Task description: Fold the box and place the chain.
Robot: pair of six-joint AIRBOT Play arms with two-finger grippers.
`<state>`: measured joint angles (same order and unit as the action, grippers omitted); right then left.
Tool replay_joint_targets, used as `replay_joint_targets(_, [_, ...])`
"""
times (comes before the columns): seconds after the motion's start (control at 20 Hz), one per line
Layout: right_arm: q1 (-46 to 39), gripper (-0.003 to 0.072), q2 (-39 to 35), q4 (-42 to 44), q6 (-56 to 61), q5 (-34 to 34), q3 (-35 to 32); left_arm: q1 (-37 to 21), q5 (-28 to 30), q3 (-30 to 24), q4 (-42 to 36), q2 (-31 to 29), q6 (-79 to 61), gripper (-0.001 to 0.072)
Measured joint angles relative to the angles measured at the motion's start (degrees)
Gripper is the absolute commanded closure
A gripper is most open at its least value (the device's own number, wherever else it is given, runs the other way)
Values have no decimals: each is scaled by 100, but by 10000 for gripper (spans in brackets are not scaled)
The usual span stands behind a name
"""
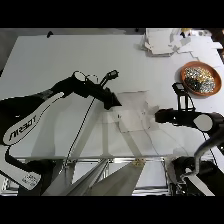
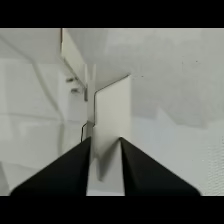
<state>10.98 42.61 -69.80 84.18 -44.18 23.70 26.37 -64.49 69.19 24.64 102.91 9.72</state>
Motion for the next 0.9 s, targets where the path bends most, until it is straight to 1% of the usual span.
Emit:
replay_joint_targets(0.15, [0, 380, -107, 131, 0, -50, 98, 0, 42, 0, 170, -227, -380, 711])
replay_joint_targets(0.3, [0, 378, -361, 175, -13, -192, 343, 4, -55, -11, 627, -463, -297, 715])
replay_joint_targets(0.4, [0, 371, -636, 190, -22, -260, 496, 9, -186, -160, 927, -629, -278, 715])
replay_joint_targets(0.45, [0, 371, -778, 195, -35, -286, 544, 9, -197, -293, 949, -710, -404, 715])
replay_joint_targets(0.65, [0, 371, -1279, 210, -57, -402, 632, 11, 129, -949, 487, -896, -1274, 711])
replay_joint_targets(0.9, [0, 372, -1482, 212, -61, -625, 656, 17, 535, -1231, 109, -944, -1950, 711])
